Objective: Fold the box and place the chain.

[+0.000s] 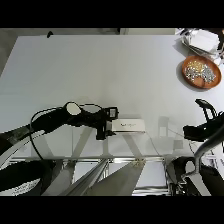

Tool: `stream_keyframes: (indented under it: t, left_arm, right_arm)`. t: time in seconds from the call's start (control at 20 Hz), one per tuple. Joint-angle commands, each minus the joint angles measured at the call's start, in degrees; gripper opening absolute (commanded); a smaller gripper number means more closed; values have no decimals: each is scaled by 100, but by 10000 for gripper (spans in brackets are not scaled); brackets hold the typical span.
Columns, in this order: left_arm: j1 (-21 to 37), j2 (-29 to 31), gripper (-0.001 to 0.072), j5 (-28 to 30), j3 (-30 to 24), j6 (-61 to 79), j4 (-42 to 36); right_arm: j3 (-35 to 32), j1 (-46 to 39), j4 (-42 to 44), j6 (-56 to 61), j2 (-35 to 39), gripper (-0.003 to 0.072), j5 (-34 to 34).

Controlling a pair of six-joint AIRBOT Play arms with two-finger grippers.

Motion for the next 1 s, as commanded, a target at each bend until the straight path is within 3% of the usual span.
stream_keyframes:
  t: [0.0, 0.2, 0.4, 0.6, 0.8, 0.95]
  left_arm:
    - [42, 627, 3, 503, 7, -699, 74]
    - [708, 1631, 3, 949, 7, -2319, 870]
    - [2048, 2603, 3, 931, 7, -4791, 3025]
    - [3626, 3211, 3, 463, 7, -6848, 5106]
    - [5018, 3176, 3, -393, 4, -7637, 5727]
    - [5718, 3080, 2, -481, -9, -7597, 5803]
  right_arm:
    - [-7, -4, 33, -2, 2, 11, -96]
    - [-7, -4, 37, -4, 2, 11, -214]
    - [-7, -4, 87, 0, 2, 11, -387]
    - [-7, -4, 686, -2, 2, 11, -671]
    - [-7, -4, 758, -4, 2, 11, -737]
    - [-7, -4, 761, -4, 2, 11, -737]
